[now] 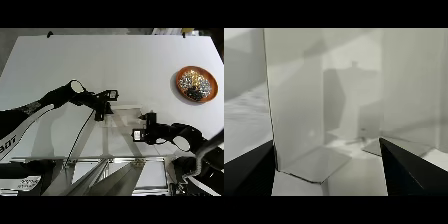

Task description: Fold the box and place the chain.

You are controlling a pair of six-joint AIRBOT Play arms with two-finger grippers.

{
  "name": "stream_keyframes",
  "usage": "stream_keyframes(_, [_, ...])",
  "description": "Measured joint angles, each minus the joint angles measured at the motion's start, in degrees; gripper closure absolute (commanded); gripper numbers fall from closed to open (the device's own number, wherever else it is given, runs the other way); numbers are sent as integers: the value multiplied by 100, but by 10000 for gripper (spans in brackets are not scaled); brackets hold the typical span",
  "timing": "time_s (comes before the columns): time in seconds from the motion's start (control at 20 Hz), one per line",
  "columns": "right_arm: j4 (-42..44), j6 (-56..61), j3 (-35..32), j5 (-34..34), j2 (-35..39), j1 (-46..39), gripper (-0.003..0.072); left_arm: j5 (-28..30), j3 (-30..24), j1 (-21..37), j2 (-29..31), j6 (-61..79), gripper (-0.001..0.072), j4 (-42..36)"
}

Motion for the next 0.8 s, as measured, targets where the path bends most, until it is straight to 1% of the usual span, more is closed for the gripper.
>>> stream_keyframes(0.2, [251,0,310,356,39,-417,3,2,0,0,0,0,697,0])
stream_keyframes(0.45, [833,-125,501,555,0,-1012,2,2,0,0,0,0,697,0])
stream_keyframes(0.8, [2603,-2065,627,977,-570,-1810,2,0,0,0,0,2,697,-2])
